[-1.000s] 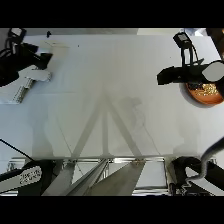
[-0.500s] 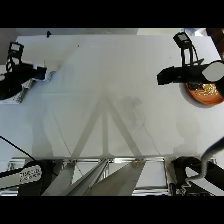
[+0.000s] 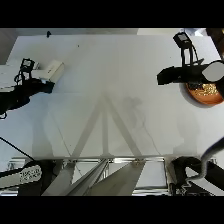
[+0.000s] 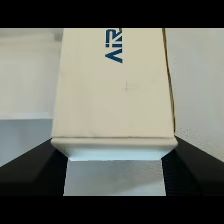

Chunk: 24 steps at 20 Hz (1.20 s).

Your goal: Fold the box and place the chain.

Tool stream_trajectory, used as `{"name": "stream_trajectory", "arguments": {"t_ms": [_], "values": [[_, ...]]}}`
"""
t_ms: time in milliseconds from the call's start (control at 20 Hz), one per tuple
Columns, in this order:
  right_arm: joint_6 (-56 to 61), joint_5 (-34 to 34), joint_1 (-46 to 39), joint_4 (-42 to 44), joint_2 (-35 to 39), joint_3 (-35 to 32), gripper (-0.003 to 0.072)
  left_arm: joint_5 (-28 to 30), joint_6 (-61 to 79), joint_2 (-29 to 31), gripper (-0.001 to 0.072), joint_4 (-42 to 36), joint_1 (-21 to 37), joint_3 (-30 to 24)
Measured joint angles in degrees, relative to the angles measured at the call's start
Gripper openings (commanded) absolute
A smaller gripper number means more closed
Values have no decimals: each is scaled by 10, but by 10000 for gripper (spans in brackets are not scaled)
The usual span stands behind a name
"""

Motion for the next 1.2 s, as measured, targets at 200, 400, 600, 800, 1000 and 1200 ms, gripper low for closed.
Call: {"name": "stream_trajectory", "arguments": {"t_ms": [200,400,600,800,1000,1200], "values": [[0,0,0,0,0,0,13,-2,-14,-4,184,34,0,-16],[0,0,0,0,0,0,13,-4,-23,0,668,56,0,-21],[0,0,0,0,0,0,13,-14,-26,19,708,63,0,-22],[0,0,0,0,0,0,13,-24,-27,56,707,92,0,-22],[0,0,0,0,0,0,13,-27,-28,102,707,105,0,-22],[0,0,0,0,0,0,13,-31,-28,124,706,108,0,-22]]}}
